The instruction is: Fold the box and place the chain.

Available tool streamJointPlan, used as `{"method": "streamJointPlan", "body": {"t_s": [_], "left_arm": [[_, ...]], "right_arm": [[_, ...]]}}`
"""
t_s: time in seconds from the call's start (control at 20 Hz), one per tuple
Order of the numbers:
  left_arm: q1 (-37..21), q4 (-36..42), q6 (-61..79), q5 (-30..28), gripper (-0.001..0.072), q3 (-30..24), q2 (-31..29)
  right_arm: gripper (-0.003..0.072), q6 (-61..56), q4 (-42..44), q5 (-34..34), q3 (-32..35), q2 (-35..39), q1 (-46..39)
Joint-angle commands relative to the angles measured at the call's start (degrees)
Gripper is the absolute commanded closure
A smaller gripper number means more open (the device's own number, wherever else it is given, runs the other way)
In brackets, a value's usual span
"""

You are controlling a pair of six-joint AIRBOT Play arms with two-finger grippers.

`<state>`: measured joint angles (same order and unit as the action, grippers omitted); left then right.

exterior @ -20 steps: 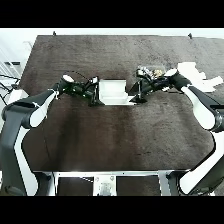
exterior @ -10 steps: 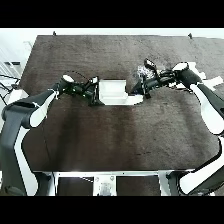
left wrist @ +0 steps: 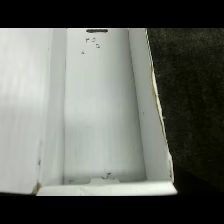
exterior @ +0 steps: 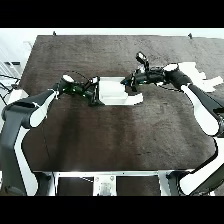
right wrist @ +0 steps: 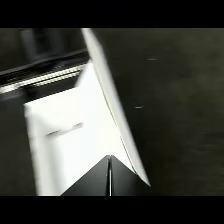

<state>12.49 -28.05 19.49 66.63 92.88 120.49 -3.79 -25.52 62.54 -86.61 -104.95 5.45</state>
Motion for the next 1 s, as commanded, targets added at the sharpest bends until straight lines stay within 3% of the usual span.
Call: {"method": "streamJointPlan", "body": {"t_s": [0.0,0.95], "left_arm": [[0.0,0.0,0.0,0.0,0.0359,0.0,0.0],[0.0,0.0,0.0,0.0,0.036,0.0,0.0]], "right_arm": [[0.067,-2.4,0.9,-8.8,0.0,-0.6,0.5],[0.0669,-6.5,-3.6,-8.9,-1.6,-5.5,1.0]]}}
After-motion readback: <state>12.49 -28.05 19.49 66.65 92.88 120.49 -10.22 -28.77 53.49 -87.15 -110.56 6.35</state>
